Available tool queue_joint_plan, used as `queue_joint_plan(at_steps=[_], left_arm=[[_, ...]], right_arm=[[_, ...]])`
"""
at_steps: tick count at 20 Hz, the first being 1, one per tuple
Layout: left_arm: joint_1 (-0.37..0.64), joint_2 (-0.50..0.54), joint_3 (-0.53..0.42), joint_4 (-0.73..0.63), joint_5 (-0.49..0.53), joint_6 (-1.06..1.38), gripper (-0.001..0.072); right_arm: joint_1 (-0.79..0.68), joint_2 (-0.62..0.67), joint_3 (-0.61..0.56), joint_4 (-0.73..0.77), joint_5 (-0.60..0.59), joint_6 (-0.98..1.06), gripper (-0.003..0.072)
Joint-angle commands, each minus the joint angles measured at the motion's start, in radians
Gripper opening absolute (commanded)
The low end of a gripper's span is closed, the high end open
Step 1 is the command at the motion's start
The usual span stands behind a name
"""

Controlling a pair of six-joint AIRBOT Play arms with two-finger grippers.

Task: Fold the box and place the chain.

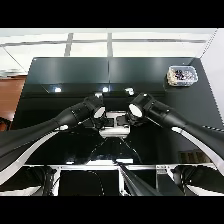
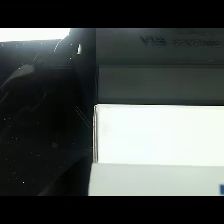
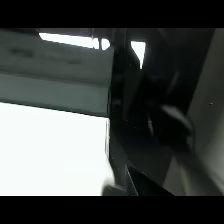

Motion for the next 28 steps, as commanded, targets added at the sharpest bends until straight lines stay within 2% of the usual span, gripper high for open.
queue_joint_plan(at_steps=[1,4,6,9,10,11,14,16,19,23,26,28], left_arm=[[0.001,-0.001,0.000,-0.002,0.003,-0.002,0.0030],[0.001,-0.001,0.000,-0.002,0.003,-0.001,0.0029],[0.001,-0.001,0.000,-0.002,0.003,-0.001,0.0029],[0.001,-0.001,0.000,-0.002,0.003,-0.001,0.0029],[0.001,-0.001,0.000,-0.002,0.003,-0.001,0.0029],[0.001,-0.001,0.000,-0.002,0.003,-0.002,0.0029],[0.002,-0.001,0.000,-0.001,0.003,-0.001,0.0029],[0.007,-0.001,0.000,-0.002,0.003,-0.001,0.0029],[0.011,-0.001,0.000,-0.002,-0.003,-0.001,0.0029],[0.011,-0.001,0.000,-0.001,0.000,-0.001,0.0029],[0.011,-0.001,0.000,-0.002,0.000,-0.001,0.0029],[0.011,-0.001,0.000,-0.002,0.000,-0.001,0.0029]], right_arm=[[-0.005,0.113,0.042,-0.168,0.115,-0.035,0.0334],[-0.031,0.214,0.042,-0.476,0.175,-0.045,0.0334],[-0.078,0.220,0.040,-0.630,0.184,-0.067,0.0334],[-0.253,0.219,-0.003,-0.663,-0.055,-0.064,0.0337],[-0.320,0.213,-0.022,-0.657,-0.155,-0.060,0.0505],[-0.395,0.197,-0.041,-0.643,-0.272,-0.057,0.0720],[-0.541,0.090,-0.045,-0.537,-0.463,-0.060,0.0720],[-0.582,-0.008,0.006,-0.534,-0.502,-0.070,0.0720],[-0.649,-0.185,0.212,-0.479,-0.410,-0.071,0.0720],[-0.779,-0.355,0.493,-0.129,-0.331,-0.023,0.0720],[-0.885,-0.422,0.592,0.156,-0.291,0.049,0.0720],[-0.941,-0.441,0.597,0.248,-0.236,0.060,0.0720]])
